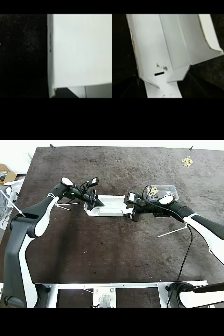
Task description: Fold the box and place the chain.
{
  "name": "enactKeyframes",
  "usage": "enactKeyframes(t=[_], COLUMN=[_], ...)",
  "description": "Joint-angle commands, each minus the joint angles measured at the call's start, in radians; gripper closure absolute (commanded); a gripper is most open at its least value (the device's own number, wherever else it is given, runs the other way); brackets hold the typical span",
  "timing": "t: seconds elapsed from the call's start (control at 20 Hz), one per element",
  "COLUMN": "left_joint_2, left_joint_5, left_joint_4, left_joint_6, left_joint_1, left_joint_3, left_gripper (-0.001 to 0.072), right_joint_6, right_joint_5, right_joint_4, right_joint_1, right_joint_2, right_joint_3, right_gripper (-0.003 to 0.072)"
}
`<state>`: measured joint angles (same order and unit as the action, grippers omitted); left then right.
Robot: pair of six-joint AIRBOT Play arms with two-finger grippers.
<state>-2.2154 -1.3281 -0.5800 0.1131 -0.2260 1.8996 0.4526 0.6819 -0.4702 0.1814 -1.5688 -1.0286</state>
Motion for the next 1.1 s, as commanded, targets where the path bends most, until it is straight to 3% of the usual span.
enactKeyframes(t=[0.0,0.55,0.8,1.05], left_joint_2=[0.000,0.000,0.000,0.000], left_joint_5=[0.002,0.001,0.001,0.001], left_joint_4=[-0.005,-0.004,-0.002,0.008], left_joint_6=[0.001,0.000,0.000,0.000], left_joint_1=[0.000,0.000,0.000,0.000], left_joint_3=[0.000,0.000,0.000,0.000], left_gripper=[0.0697,0.0698,0.0698,0.0697], right_joint_6=[-0.032,-0.178,-0.177,-0.149], right_joint_5=[0.049,0.349,0.410,0.418], right_joint_4=[0.002,-0.069,-0.065,-0.052], right_joint_1=[-0.014,-0.069,-0.068,-0.064], right_joint_2=[-0.011,-0.254,-0.328,-0.354], right_joint_3=[-0.033,-0.312,-0.393,-0.404], right_gripper=[0.0009,0.0009,0.0010,0.0010])
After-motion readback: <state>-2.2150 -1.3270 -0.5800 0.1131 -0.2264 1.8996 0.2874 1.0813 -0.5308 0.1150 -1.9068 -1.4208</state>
